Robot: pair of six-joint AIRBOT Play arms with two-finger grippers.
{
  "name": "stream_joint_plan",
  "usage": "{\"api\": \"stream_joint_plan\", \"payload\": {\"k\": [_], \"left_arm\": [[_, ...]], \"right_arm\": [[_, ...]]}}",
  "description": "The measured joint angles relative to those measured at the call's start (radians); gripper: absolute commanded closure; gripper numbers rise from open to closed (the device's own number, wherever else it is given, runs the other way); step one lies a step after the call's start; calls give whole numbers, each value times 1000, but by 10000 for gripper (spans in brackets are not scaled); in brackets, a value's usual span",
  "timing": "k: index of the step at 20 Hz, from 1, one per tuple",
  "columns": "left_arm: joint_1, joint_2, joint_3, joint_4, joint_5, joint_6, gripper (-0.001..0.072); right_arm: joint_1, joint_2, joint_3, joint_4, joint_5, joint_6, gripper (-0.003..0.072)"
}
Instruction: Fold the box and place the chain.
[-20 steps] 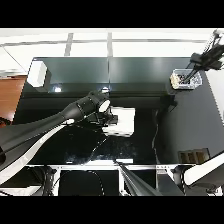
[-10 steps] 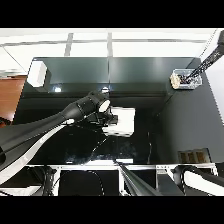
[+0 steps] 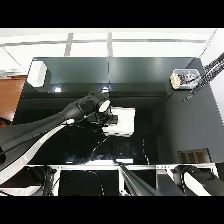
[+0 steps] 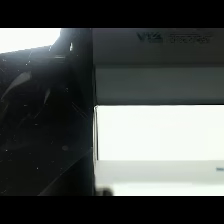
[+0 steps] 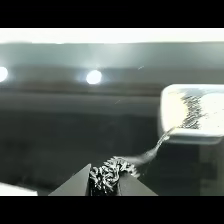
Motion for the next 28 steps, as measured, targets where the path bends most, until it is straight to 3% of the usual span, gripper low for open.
{"api": "stream_joint_plan", "payload": {"k": [6, 10, 19, 23, 28], "left_arm": [[0, 0, 0, 0, 0, 0, 682], [0, 0, 0, 0, 0, 0, 682], [0, 0, 0, 0, 0, 0, 682], [0, 0, 0, 0, 0, 0, 682], [0, 0, 0, 0, 0, 0, 682]], "right_arm": [[79, 25, -25, 143, 104, -43, 673], [148, 28, -134, 225, 105, -51, 674], [388, 18, -497, 367, -161, -52, 675], [465, -13, -576, 390, -304, -51, 671], [507, -58, -648, 394, -401, -37, 669]]}}
